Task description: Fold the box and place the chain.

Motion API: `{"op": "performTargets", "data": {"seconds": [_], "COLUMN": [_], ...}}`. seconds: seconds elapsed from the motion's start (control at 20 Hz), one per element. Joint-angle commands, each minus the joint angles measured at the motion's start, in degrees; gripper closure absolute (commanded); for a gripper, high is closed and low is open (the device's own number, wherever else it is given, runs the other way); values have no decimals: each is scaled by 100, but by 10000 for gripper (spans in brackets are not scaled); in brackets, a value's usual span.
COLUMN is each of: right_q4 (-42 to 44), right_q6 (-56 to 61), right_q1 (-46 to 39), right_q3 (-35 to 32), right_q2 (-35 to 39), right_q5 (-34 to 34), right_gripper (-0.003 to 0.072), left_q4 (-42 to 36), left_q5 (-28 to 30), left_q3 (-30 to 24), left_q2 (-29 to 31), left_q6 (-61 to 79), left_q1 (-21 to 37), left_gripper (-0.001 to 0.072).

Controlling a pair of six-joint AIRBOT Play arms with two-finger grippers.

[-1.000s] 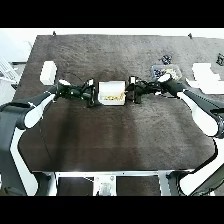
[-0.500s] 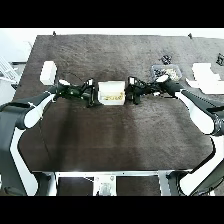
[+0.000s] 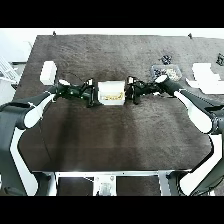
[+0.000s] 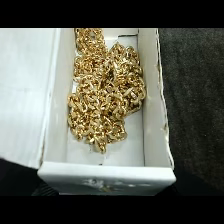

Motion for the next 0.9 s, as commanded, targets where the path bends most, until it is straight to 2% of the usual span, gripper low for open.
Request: {"op": "performTargets", "data": {"seconds": [0.0,0.2,0.4,0.85], "right_q4": [-28,-31,-162,-625], "right_q6": [92,691,1659,3230], "right_q1": [37,74,-63,-129], "right_q3": [46,166,295,284], "right_q2": [-17,-13,249,1517], "right_q5": [-26,-26,155,1034], "right_gripper": [434,682,683,683], "left_q4": [4,4,4,4], "left_q5": [-7,-7,-7,-7], "left_q3": [2,2,2,2], "left_q2": [-4,-4,-4,-4], "left_q6": [0,0,0,0], "left_q1": [-2,-2,-2,-2], "left_gripper": [402,402,402,402]}}
